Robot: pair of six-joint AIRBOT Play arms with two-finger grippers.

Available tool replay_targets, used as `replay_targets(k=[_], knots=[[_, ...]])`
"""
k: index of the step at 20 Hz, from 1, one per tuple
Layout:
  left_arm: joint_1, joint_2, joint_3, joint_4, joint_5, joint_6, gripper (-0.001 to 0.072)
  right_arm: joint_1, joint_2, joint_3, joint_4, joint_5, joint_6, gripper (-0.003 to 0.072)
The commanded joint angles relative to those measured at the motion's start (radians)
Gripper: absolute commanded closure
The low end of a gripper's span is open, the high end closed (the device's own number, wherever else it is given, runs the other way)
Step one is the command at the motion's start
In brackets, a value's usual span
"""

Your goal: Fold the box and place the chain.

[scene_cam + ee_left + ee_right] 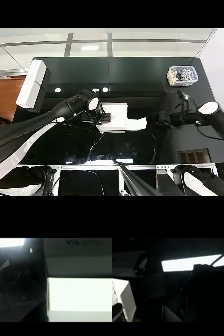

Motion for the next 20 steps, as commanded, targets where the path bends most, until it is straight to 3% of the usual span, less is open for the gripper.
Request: replay_targets(k=[1,4,6,9,10,11,12,17,18,19,20], knots=[[0.000,0.000,0.000,0.001,-0.003,0.001,0.0684,0.100,-0.120,-0.066,0.166,-0.095,0.025,0.0673],[0.000,0.000,0.000,0.001,-0.003,0.001,0.0684,0.220,-0.212,-0.043,0.418,-0.086,-0.196,0.0673],[0.000,0.000,0.000,0.001,-0.003,0.001,0.0684,0.259,-0.222,0.002,0.426,-0.083,-0.210,0.0673],[0.000,0.000,0.000,0.001,-0.003,0.001,0.0684,0.260,-0.222,0.114,0.359,0.037,-0.222,0.0663],[0.000,0.000,0.000,0.001,-0.003,0.001,0.0684,0.260,-0.222,0.153,0.325,0.069,-0.216,0.0382],[0.000,0.000,0.000,0.001,-0.003,0.001,0.0684,0.260,-0.222,0.182,0.320,0.102,-0.217,0.0005],[0.000,0.000,0.000,0.001,-0.003,0.001,0.0684,0.260,-0.222,0.206,0.322,0.128,-0.220,-0.0030],[0.000,0.000,0.000,0.001,-0.003,0.001,0.0684,0.296,-0.222,0.232,0.323,0.105,-0.208,-0.0027],[0.000,0.000,0.000,0.001,-0.003,0.001,0.0684,0.311,-0.222,0.232,0.322,0.096,-0.203,0.0090],[0.000,0.000,0.000,0.001,-0.003,0.001,0.0684,0.326,-0.222,0.232,0.317,0.085,-0.188,0.0149],[0.000,0.000,0.000,0.001,-0.003,0.001,0.0684,0.339,-0.222,0.232,0.305,0.070,-0.167,0.0150]])
